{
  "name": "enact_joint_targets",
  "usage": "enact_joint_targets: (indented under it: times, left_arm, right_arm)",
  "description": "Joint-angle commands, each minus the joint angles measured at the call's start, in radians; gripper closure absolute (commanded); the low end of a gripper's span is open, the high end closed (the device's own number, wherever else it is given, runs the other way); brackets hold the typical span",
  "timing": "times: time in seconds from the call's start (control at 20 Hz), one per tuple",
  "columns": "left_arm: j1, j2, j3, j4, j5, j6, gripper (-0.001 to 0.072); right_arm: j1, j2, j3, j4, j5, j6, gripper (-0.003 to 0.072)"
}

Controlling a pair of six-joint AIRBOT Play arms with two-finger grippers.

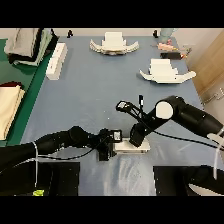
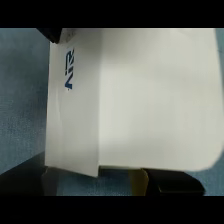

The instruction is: Fold the box.

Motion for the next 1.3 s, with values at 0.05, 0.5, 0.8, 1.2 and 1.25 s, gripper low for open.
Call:
enact_joint_targets:
  times: [0.05,0.5,0.8,1.2,1.25]
  left_arm:
    - [0.0,0.0,0.001,0.0,-0.001,0.0,0.0395]
    - [0.0,0.0,0.001,0.0,-0.001,0.0,0.0395]
    - [0.0,0.0,0.001,0.0,-0.001,0.0,0.0395]
    - [0.0,0.0,0.001,0.0,-0.001,0.0,0.0395]
    - [0.0,0.0,0.001,0.0,0.0,0.0,0.0395]
  right_arm:
    - [0.113,0.131,-0.111,-0.046,-0.224,-0.048,0.0684]
    - [0.336,0.439,-0.391,-0.131,-0.391,-0.107,0.0495]
    - [0.337,0.447,-0.422,-0.27,-0.458,-0.192,0.0232]
    - [0.339,0.41,-0.426,-0.329,-0.494,-0.203,0.0228]
    - [0.339,0.399,-0.429,-0.303,-0.493,-0.214,0.0228]
